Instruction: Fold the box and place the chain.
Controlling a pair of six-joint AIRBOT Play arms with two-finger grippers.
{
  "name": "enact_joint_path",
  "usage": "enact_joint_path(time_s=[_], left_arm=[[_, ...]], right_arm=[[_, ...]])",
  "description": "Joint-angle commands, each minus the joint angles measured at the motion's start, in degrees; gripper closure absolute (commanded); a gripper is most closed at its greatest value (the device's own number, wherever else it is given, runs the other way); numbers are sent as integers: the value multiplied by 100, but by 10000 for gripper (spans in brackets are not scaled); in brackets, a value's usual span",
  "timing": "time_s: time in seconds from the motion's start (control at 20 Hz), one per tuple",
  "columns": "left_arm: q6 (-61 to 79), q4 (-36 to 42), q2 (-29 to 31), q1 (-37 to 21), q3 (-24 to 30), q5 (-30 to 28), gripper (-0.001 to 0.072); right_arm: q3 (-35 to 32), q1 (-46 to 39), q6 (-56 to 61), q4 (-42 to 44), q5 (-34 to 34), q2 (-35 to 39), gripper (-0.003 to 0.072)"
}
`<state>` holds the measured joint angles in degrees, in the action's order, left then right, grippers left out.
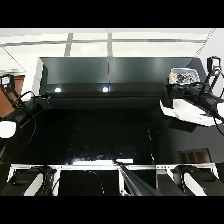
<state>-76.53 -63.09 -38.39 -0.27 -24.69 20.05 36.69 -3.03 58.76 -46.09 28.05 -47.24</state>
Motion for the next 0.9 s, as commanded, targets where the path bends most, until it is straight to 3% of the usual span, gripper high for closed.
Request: enact_joint_path(time_s=[0.0, 0.05, 0.1, 0.15, 0.35, 0.5, 0.65, 0.85], left_arm=[[0, 219, -63, -4, -7, -522, 680], [0, 229, -133, -4, -7, -619, 575], [0, 229, -223, -2, -13, -632, 237], [2, 232, -345, -4, -17, -601, 3], [131, 208, -833, -4, -125, 37, 2], [131, 44, -1510, -2, -713, 1333, 2], [120, -94, -2277, 13, -1484, 2044, 2], [-195, -57, -2778, 15, -2068, 2253, 2]], right_arm=[[4, -262, 916, -529, -382, -101, -34], [59, -638, 1939, -1226, -317, -153, -34], [199, -1088, 2658, -1969, -116, -238, -34], [474, -1624, 2975, -2575, 313, -391, -34], [1790, -3624, 2946, -3574, 2328, -1449, -34], [2448, -4708, 2647, -3226, 3506, -2354, -34], [3053, -5180, 1460, -2656, 4861, -3279, -34], [3585, -5198, 1113, -2758, 4872, -3936, -34]])
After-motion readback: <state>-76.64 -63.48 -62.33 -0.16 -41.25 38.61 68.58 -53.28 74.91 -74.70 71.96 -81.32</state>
